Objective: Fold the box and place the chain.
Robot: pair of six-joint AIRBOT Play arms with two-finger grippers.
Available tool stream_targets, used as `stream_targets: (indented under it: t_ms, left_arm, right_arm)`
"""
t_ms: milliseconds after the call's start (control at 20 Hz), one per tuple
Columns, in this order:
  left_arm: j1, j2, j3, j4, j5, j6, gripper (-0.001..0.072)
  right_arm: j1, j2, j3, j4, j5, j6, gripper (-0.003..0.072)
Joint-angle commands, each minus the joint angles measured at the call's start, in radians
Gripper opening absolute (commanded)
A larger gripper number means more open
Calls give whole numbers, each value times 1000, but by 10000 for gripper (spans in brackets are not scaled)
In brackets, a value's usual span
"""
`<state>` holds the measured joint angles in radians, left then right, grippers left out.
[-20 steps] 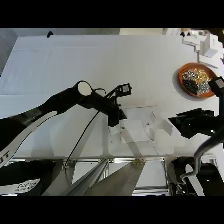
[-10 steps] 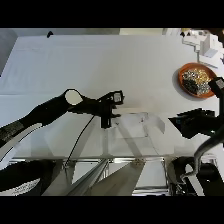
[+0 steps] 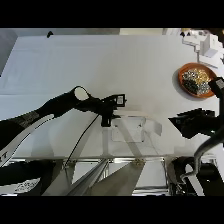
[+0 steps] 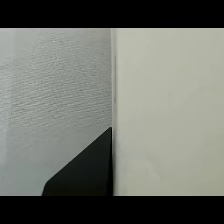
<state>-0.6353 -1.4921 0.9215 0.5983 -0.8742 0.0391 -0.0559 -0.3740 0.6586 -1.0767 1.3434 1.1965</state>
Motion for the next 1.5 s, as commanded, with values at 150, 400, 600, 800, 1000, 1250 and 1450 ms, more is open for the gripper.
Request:
stream_targets:
  t_ms: [150,400,600,800,1000,1250,1450]
  left_arm:
    - [26,-21,9,0,4,-18,3]
    - [26,-61,9,1,6,-21,3]
    - [26,-69,9,2,11,-20,6]
    - [26,-69,9,1,11,-20,6]
    - [26,-70,9,1,11,-20,6]
    - [26,-70,9,1,11,-20,6]
    - [26,-70,9,0,11,-21,6]
  right_arm:
    - [0,1,1,0,0,0,398]
    - [0,1,1,0,0,0,398]
    - [0,1,0,-1,0,0,398]
    - [0,1,0,-1,0,0,398]
    - [0,1,0,-1,0,0,398]
    - [0,1,0,-1,0,0,398]
    - [0,1,0,-1,0,0,398]
